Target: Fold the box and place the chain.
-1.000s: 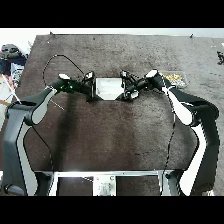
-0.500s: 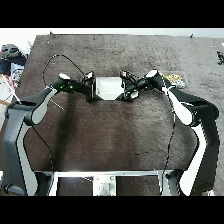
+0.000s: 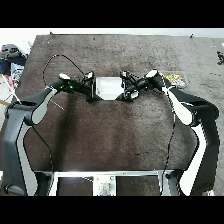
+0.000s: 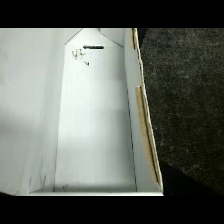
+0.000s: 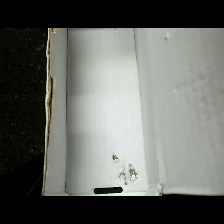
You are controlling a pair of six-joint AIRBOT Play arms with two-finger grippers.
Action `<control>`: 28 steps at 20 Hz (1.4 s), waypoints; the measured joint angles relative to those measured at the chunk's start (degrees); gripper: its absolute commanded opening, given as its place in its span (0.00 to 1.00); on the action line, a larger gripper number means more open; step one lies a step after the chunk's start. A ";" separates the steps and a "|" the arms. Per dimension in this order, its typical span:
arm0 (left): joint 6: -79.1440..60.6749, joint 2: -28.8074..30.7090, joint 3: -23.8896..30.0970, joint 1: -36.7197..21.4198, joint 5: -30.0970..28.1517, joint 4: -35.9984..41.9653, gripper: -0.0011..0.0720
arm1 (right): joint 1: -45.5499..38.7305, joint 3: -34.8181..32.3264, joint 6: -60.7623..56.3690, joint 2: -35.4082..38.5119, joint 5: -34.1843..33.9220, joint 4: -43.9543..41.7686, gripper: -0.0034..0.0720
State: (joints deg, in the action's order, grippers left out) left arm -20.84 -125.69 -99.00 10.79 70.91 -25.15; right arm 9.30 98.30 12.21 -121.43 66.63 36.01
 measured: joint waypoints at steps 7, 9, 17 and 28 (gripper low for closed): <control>0.00 0.00 0.00 0.00 0.00 -0.02 0.66 | 0.00 0.00 0.00 0.00 0.02 0.00 0.68; 0.00 0.00 0.00 0.00 0.00 -0.02 0.66 | 0.00 0.00 0.00 0.00 0.00 0.00 0.68; 0.00 0.00 0.00 0.00 0.00 0.04 0.65 | 0.00 0.00 0.00 0.00 0.00 0.00 0.68; 0.00 0.00 0.00 -0.02 0.09 0.13 0.66 | -0.04 0.00 -0.26 0.04 0.44 0.07 1.00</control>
